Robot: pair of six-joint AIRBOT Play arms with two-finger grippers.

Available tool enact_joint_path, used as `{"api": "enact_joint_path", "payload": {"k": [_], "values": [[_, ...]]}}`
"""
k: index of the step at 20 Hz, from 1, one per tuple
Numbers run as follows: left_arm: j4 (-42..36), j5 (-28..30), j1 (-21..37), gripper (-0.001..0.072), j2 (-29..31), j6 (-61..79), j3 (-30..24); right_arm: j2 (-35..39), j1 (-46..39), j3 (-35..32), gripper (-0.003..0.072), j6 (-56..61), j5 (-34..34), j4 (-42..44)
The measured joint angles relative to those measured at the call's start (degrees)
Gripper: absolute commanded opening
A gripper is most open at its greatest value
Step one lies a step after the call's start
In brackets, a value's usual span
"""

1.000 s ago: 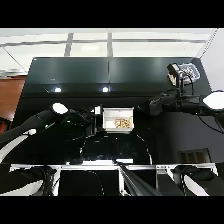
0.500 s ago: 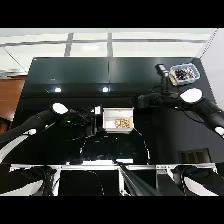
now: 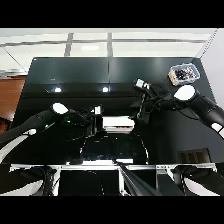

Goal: Fold the box and place the chain.

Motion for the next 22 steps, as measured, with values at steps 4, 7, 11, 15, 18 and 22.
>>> {"api": "enact_joint_path", "payload": {"k": [4,7,11,15,18,22], "values": [[0.1,0.0,0.0,0.0331,0.0,0.0,0.0,0.0,2.8,-0.7,0.0705,-5.1,0.5,-0.1],[0.1,0.0,0.0,0.0331,0.0,0.0,0.0,-0.1,3.8,-1.7,0.0705,-7.0,0.0,-0.3],[0.1,0.0,0.0,0.0331,0.0,0.0,0.0,-0.3,4.3,-2.4,0.0703,-8.2,-0.7,-0.4],[0.1,0.0,0.0,0.0331,0.0,0.0,0.0,-1.0,4.5,-2.6,0.0400,-8.6,-0.8,-0.4],[0.2,0.0,0.0,0.0331,0.0,0.0,0.0,-1.4,4.6,-2.6,0.0183,-8.6,-0.9,-0.5],[0.2,0.0,0.0,0.0331,0.0,0.0,0.0,-1.6,4.6,-2.6,0.0129,-7.9,-0.9,-0.4]]}}
